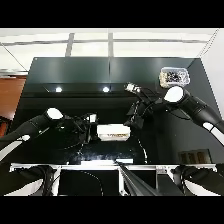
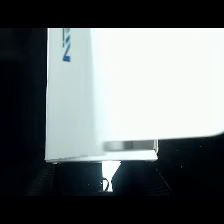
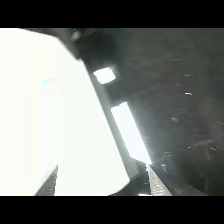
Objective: Fold the box and place the chain.
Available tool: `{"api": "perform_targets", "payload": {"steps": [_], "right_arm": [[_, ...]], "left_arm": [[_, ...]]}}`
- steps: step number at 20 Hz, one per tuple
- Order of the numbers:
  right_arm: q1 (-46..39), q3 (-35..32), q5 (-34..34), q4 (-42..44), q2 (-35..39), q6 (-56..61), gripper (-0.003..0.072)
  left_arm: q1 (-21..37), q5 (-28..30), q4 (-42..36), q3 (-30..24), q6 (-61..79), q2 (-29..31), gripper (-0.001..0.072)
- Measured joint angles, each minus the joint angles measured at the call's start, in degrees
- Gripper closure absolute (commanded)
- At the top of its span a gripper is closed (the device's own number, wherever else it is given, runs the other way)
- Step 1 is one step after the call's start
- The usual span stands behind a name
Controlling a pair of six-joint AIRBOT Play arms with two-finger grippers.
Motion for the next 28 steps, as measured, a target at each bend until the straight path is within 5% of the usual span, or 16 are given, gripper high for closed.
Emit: {"api": "perform_targets", "payload": {"steps": [6, 11, 13, 16, 26, 28], "right_arm": [[2.51, 0.22, 6.03, 0.74, 0.22, -4.20, 0.0064], [6.97, 0.22, 3.13, -2.80, 0.26, -3.56, 0.0066], [8.00, 0.22, 1.84, -5.03, 0.26, -3.23, 0.0251], [8.70, 0.22, 0.98, -6.58, 0.26, -2.45, 0.0420], [9.14, 0.22, 0.94, -7.54, 1.29, 0.35, 0.0422], [9.14, 0.22, 0.92, -7.63, 1.60, 1.03, 0.0486]], "left_arm": [[0.00, 0.00, 0.11, 0.00, 0.00, 0.00, 0.0417], [0.00, -0.02, 0.22, 0.00, -0.02, 0.00, 0.0417], [0.00, -0.02, 0.24, 0.00, -0.02, 0.00, 0.0417], [0.00, -0.02, 0.24, 0.00, -0.02, 0.00, 0.0417], [0.00, -0.07, 0.24, 0.00, 0.00, 0.00, 0.0417], [0.00, -0.07, 0.26, 0.00, 0.02, 0.00, 0.0417]]}}
